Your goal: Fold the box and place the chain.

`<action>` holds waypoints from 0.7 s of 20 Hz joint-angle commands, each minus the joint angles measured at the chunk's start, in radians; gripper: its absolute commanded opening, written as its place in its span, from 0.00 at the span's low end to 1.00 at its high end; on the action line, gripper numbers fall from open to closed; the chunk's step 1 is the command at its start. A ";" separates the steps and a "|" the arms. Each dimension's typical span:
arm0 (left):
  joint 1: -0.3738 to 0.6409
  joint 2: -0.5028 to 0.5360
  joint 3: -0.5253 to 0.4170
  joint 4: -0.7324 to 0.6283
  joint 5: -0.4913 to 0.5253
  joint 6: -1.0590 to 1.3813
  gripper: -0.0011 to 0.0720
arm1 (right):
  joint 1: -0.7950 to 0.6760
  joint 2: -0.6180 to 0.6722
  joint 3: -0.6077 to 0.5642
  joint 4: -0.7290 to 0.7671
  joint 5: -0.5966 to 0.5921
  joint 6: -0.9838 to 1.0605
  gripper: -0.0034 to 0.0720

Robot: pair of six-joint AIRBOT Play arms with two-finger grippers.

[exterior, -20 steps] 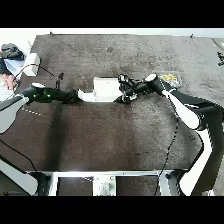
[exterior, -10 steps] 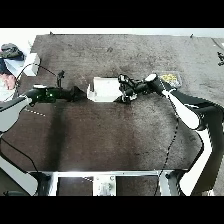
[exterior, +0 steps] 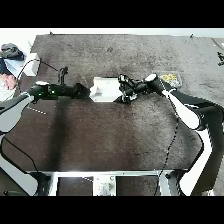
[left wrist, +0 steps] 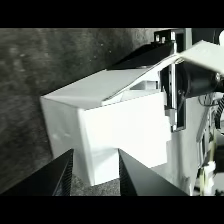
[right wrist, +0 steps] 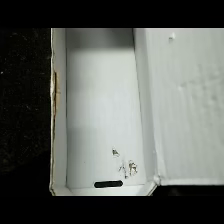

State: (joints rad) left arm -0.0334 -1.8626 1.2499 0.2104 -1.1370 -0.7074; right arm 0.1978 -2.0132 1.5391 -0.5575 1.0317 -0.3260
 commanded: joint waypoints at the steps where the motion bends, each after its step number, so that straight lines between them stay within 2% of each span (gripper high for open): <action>1: -0.029 0.000 0.043 0.056 0.000 -0.051 0.48 | 0.000 0.000 0.001 0.000 0.000 0.000 0.67; 2: -0.037 0.000 0.052 0.061 0.002 -0.063 0.54 | 0.001 0.000 0.001 0.000 0.000 0.000 0.67; 14: -0.143 0.003 0.214 0.420 0.046 -0.426 0.54 | 0.000 0.000 0.001 0.000 0.000 0.000 0.67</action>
State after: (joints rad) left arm -0.1516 -1.8603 1.4288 0.5171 -1.1061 -1.0145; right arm 0.1978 -2.0132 1.5391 -0.5575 1.0317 -0.3260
